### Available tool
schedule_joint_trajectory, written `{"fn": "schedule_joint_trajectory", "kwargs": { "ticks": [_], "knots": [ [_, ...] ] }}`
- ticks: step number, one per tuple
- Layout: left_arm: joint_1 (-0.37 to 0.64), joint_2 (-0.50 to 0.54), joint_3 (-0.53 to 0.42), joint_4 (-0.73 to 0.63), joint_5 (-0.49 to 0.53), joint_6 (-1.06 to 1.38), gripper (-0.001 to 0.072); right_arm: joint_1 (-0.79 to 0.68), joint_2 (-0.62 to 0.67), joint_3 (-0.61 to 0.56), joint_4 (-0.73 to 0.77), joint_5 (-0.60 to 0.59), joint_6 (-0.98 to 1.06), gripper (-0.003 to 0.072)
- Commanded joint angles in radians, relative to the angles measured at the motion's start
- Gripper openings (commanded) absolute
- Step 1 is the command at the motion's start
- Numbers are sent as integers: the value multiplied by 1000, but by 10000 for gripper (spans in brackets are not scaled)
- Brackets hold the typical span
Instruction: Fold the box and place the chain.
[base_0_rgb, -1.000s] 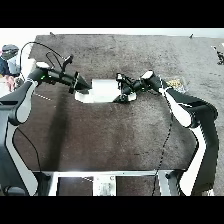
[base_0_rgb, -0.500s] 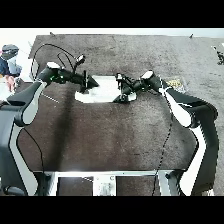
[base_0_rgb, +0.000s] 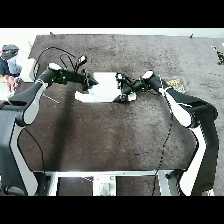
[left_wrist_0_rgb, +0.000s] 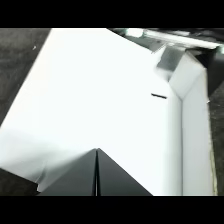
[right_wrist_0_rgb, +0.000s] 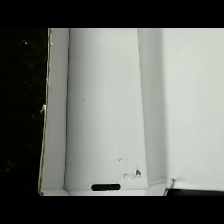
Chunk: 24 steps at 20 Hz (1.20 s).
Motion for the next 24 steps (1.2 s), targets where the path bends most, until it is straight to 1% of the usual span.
{"fn": "schedule_joint_trajectory", "kwargs": {
  "ticks": [1, 10, 13, 16, 18, 19, 22, 23, 24],
  "knots": [
    [-1, -18, -35, 7, 35, -1, 12, 1, 0, 1, 0, 0, 0, 442],
    [0, -10, -44, 2, 23, 27, 11, 1, 0, 1, 0, 0, 0, 442],
    [7, 30, -43, -3, 28, 33, 11, 1, 0, 1, 0, 0, 0, 442],
    [44, 81, -42, 13, 3, 32, 11, 1, 0, 1, 0, 0, 0, 442],
    [77, 112, -40, 34, -63, 32, 11, 1, 0, 1, 0, 0, 0, 441],
    [92, 126, -40, 67, -113, 32, 12, 1, 0, 1, 0, 0, 0, 442],
    [103, 134, -41, 247, -268, 32, 14, 1, 0, 1, 0, 0, 0, 442],
    [94, 134, -48, 318, -291, 32, 196, 1, 0, 1, 0, 0, 0, 442],
    [81, 134, -64, 378, -283, 32, 522, 1, 0, 1, 0, 0, 0, 442]
  ]
}}
